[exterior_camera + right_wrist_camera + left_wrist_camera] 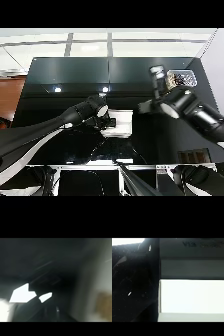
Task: Fold the box and place the chain.
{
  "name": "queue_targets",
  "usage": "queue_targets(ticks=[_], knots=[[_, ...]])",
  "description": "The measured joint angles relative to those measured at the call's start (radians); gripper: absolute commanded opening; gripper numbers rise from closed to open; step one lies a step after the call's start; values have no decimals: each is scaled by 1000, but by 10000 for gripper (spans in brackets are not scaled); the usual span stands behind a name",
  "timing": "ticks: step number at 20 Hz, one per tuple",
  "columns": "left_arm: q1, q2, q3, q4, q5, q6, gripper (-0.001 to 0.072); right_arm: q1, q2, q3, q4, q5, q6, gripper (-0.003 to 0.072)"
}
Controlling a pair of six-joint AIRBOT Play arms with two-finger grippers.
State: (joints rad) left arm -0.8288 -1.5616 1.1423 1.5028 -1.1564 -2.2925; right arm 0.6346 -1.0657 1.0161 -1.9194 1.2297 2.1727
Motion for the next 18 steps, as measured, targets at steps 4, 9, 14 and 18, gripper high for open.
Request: queue_targets(ticks=[4, 9, 14, 18], knots=[[0, 0, 0, 3, 0, 0, 24, -255, -12, -39, -114, -201, -22, 642], [0, 0, 0, 3, 0, 0, 24, -584, -249, 130, 195, -339, -30, 642], [0, 0, 0, 3, -1, 0, 24, -747, -605, 541, 457, -121, 6, 642], [0, 0, 0, 3, -3, 0, 24, -792, -765, 716, 569, -67, 48, 641]])
